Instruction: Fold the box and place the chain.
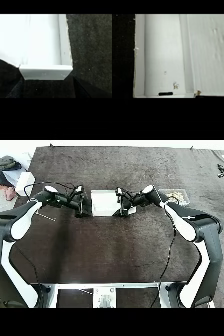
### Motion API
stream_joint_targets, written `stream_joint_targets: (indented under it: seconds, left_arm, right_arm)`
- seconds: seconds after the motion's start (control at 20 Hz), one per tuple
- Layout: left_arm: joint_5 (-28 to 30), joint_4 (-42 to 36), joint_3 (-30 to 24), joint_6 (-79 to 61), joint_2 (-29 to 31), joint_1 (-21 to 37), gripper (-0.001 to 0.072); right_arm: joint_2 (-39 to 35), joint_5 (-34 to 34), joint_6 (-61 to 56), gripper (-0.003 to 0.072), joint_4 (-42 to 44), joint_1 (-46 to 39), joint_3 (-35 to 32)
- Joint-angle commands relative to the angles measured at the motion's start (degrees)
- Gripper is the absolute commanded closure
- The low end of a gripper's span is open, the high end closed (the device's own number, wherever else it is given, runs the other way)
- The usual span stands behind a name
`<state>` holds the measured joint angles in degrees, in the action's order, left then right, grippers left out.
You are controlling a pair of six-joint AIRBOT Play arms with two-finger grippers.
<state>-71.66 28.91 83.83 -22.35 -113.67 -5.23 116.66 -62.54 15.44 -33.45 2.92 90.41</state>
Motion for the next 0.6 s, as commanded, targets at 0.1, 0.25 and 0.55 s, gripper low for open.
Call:
stream_joint_targets:
  seconds: [0.1,0.25,0.55]
  left_arm:
    - [1.7,-3.0,-1.2,-3.1,0.0,-0.2,-0.0011]
    - [1.6,-3.9,-1.2,-5.3,0.0,-0.2,-0.0011]
    - [2.2,-3.8,-1.0,-5.2,0.0,-1.6,-0.0008]
  right_arm:
    - [0.0,0.0,0.0,0.0312,0.1,0.1,0.0]
    - [0.0,0.0,0.0,0.0312,0.1,0.1,0.0]
    - [0.0,0.0,0.0,0.0312,0.1,0.1,0.0]
